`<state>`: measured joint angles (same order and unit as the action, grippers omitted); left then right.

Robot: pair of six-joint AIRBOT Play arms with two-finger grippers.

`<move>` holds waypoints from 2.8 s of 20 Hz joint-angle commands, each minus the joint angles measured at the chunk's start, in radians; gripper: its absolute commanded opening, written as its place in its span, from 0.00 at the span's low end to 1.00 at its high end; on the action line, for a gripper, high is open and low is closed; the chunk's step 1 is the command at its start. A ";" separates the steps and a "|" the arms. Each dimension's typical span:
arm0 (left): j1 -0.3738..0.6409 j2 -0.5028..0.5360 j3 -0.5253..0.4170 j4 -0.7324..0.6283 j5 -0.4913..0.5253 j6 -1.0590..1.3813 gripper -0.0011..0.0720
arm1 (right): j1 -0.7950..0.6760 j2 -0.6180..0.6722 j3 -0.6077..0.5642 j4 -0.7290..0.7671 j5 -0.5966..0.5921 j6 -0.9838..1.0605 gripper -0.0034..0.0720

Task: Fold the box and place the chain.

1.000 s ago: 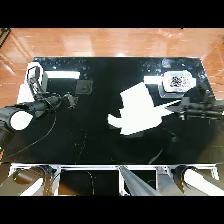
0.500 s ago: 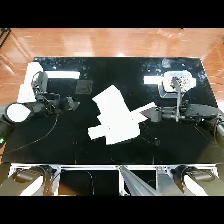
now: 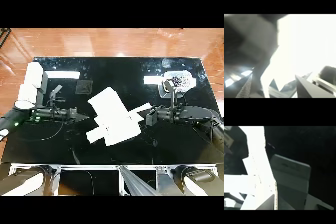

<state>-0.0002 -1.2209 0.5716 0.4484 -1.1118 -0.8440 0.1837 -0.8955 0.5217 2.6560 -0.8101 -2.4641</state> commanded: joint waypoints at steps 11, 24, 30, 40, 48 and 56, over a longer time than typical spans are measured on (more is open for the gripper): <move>-0.113 -0.364 0.158 -0.280 -0.145 0.547 0.87 | 0.005 0.001 0.000 -0.006 0.014 0.048 0.08; -0.203 -0.433 0.220 -0.182 -0.230 0.676 0.77 | 0.005 0.001 0.000 -0.076 0.021 0.129 0.08; -0.204 -0.436 0.245 -0.176 -0.246 0.689 0.71 | 0.005 0.001 0.000 -0.077 0.017 0.130 0.08; -0.204 -0.442 0.260 -0.157 -0.254 0.710 0.50 | 0.005 0.001 0.000 -0.095 0.013 0.132 0.08; -0.204 -0.442 0.299 -0.108 -0.254 0.697 0.41 | 0.005 0.001 0.000 -0.095 0.002 0.134 0.08; -0.204 -0.442 0.300 -0.096 -0.200 0.708 0.04 | 0.000 0.002 0.000 -0.124 -0.017 0.161 0.98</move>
<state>-0.2035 -1.6627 0.8703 0.3420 -1.3369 -0.1421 0.1875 -0.8944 0.5217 2.5530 -0.8284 -2.3268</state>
